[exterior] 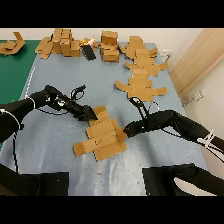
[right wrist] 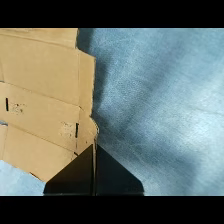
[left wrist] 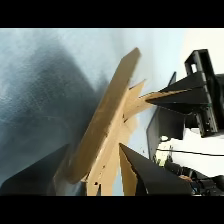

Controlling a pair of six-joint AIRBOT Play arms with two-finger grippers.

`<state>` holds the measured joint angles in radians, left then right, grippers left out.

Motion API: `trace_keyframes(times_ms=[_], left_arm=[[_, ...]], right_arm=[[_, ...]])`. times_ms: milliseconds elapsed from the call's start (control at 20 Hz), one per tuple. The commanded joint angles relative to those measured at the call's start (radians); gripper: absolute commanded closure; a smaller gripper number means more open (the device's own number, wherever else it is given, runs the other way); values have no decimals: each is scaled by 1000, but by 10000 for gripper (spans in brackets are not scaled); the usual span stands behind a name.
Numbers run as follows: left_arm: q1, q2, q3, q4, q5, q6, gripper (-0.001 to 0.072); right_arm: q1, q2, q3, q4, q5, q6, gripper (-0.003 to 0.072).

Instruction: Fold the box.

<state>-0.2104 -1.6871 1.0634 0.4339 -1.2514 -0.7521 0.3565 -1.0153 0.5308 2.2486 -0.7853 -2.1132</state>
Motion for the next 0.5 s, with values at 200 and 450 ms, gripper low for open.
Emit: trace_keyframes(times_ms=[200,450], left_arm=[[-6,-1,-13,-30,-98,61,467],[-6,-1,-38,-30,-93,91,547]], right_arm=[[0,0,0,0,23,-1,684],[0,0,0,0,26,0,684]])
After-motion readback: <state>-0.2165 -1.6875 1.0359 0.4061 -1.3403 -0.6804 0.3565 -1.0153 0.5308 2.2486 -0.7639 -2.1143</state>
